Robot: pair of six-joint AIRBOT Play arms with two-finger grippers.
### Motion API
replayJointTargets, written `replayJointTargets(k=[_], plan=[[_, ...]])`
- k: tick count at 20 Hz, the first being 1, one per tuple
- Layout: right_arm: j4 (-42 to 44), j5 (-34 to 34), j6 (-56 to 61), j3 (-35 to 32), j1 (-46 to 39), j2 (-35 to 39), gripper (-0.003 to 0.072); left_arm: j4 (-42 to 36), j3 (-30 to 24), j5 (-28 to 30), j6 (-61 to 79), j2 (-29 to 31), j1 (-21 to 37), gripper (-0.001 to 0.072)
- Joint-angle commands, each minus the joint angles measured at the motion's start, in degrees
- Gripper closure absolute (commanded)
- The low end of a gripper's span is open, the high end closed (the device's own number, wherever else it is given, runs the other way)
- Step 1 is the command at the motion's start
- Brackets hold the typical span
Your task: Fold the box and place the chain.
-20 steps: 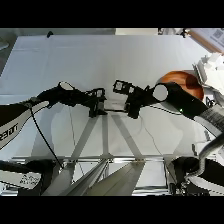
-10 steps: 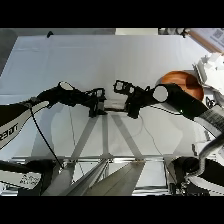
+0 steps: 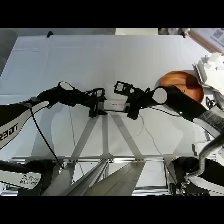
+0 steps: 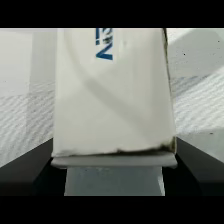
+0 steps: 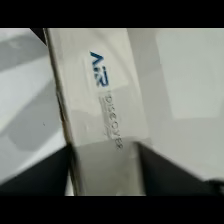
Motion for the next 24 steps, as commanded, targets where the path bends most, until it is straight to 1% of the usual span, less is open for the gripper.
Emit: replayJointTargets(k=[1, 7, 10, 12, 13, 14, 15, 24], plan=[[0.5, 0.0, 0.5, 0.0, 0.0, 0.0, 0.0114, 0.0, 0.0, 0.0, -0.1, 0.0, 0.0, 0.0322], [0.2, 0.2, 0.4, 0.0, 2.6, 0.1, 0.0114, 0.0, 0.0, 0.0, -0.1, 0.0, 0.0, 0.0322], [-1.8, 0.3, 0.6, 0.0, 2.7, 0.3, 0.0118, 0.0, 0.0, 0.0, -0.1, 0.0, 0.0, 0.0322], [-2.9, 0.0, 0.7, 0.0, 2.6, 0.3, 0.0155, 0.0, 0.0, 0.0, -0.1, 0.0, 0.0, 0.0322], [-2.9, -0.1, 0.7, 0.0, 2.6, 0.3, 0.0186, 0.0, 0.0, 0.0, -0.1, 0.0, 0.0, 0.0322], [-2.9, -0.1, 0.7, 0.0, 2.6, 0.3, 0.0291, 0.0, 0.0, 0.0, -0.1, 0.0, 0.0, 0.0322], [-2.9, -0.1, 0.7, 0.0, 2.6, 0.2, 0.0342, 0.0, 0.0, 0.0, -0.1, 0.0, 0.0, 0.0322], [-2.3, -0.2, 0.7, -0.3, 2.7, -0.4, 0.0337, 0.0, 0.0, 0.0, -0.1, 0.0, 0.0, 0.0322]])
